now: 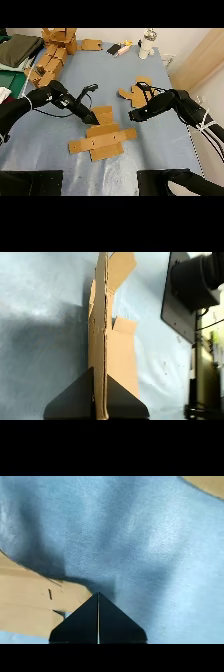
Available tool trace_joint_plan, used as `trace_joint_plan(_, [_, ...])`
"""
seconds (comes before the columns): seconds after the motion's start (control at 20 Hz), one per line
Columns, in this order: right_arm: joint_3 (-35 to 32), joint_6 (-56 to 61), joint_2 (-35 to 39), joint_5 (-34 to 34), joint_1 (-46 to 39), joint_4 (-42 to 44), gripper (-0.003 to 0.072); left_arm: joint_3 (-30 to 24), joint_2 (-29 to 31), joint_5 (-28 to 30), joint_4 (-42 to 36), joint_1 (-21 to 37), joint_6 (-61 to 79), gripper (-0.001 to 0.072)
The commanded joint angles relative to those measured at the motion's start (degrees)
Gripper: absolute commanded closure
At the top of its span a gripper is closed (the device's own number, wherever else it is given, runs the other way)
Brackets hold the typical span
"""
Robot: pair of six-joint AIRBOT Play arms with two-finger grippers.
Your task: Fold the box.
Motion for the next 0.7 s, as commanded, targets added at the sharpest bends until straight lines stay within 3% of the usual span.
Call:
trace_joint_plan(0.0, [1.3,3.9,0.0,-1.6,0.3,0.9,0.0682,-2.3,4.5,9.4,1.1,-6.0,6.6,0.0701])
trace_joint_plan(0.35, [0.9,5.6,0.0,2.9,3.8,0.7,0.0683,-13.4,13.0,25.5,-2.3,-12.2,20.2,0.0701])
trace_joint_plan(0.65, [0.9,5.6,0.0,5.3,4.0,0.6,0.0682,-15.7,13.4,25.9,-2.0,-14.9,23.5,0.0700])
